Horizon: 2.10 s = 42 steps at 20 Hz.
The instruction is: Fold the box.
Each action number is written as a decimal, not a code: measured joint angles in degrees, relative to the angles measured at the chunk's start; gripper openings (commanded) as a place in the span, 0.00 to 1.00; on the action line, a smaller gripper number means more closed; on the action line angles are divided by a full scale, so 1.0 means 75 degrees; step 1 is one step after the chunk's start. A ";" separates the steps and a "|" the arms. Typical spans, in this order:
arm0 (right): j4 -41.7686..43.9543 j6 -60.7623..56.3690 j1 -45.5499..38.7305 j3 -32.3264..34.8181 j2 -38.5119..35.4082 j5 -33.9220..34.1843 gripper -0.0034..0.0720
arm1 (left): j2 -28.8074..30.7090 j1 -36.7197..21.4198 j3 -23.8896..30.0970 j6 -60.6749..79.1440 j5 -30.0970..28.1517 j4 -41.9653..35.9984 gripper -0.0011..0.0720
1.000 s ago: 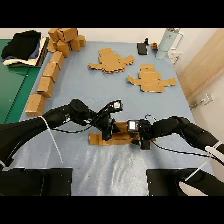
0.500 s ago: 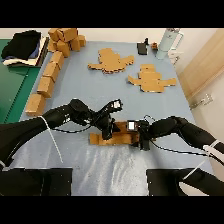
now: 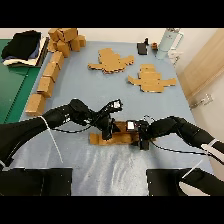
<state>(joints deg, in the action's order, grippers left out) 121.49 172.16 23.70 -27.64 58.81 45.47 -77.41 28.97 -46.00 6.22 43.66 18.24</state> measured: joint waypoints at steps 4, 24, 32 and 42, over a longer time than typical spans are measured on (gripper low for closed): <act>0.0003 -0.0003 0.0000 0.0000 0.0012 0.0000 0.73 | -0.0003 0.0000 0.0000 0.0000 0.0006 0.0009 0.04; 0.0000 -0.0003 0.0000 0.0000 0.0012 0.0082 0.73 | -0.0003 0.0000 0.0006 -0.0009 -0.0044 -0.0245 0.04; 0.0023 -0.0009 -0.0003 0.0000 0.0009 0.0085 0.75 | -0.0003 0.0000 0.0006 -0.0029 -0.0178 -0.0309 0.04; 0.0207 -0.0175 -0.0012 0.0000 0.0012 0.0082 0.88 | -0.0003 0.0000 0.0000 -0.0376 -0.0227 -0.0329 0.04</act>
<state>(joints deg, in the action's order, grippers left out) 123.04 170.84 23.62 -27.64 58.89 46.09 -77.43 28.97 -46.00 3.40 41.95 15.77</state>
